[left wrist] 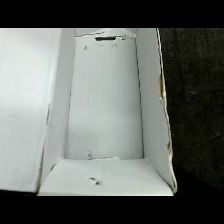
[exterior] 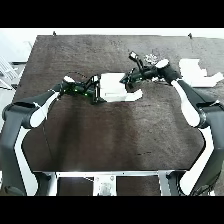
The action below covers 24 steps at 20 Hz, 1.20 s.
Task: Fold the box and place the chain.
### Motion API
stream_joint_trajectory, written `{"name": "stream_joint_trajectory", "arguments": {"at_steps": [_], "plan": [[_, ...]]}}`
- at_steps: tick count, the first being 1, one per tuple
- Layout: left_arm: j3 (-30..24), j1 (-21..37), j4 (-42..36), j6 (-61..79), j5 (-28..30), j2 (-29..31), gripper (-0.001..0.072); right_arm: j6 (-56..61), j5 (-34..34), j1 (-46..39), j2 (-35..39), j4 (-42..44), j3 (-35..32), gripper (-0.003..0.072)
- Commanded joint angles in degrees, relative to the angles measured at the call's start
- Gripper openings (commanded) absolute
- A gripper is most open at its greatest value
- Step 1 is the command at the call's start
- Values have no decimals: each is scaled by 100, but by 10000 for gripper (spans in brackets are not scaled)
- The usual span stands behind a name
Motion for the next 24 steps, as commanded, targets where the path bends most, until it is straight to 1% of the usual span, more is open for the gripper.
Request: {"name": "stream_joint_trajectory", "arguments": {"at_steps": [1,2,3,5,6,7,8,9,11,13,19,20,21,24], "plan": [[2,-4,2,2,7,0,471,-37,505,-107,518,-42,63,9],[2,-4,2,2,7,-2,471,-37,796,-162,691,-96,31,9],[2,-4,2,2,7,-2,471,-31,918,-205,857,-186,-70,9],[2,-4,2,4,9,-2,471,-37,887,-251,1152,-702,-431,10],[2,-4,2,4,11,-2,471,-39,887,-273,1209,-1010,-581,37],[2,-4,2,4,13,-2,471,-42,885,-291,1213,-1316,-726,317],[2,-4,2,4,11,-2,471,-66,879,-326,1207,-1572,-879,559],[2,-4,2,4,11,0,471,-66,798,-330,1191,-1738,-1040,578],[2,-4,2,4,13,-2,471,-234,463,-328,1189,-1958,-1340,578],[2,-4,2,4,11,-2,471,-669,192,-319,1189,-1954,-1539,578],[2,-4,0,4,11,0,471,-1486,125,-262,1084,-1552,-1578,568],[2,-4,0,4,9,-2,471,-1523,129,-219,1049,-1550,-1578,479],[2,-4,0,4,9,0,471,-1574,125,-164,1005,-1550,-1578,447],[2,-4,0,4,9,-2,471,-1705,-15,-22,916,-1547,-1578,440]]}}
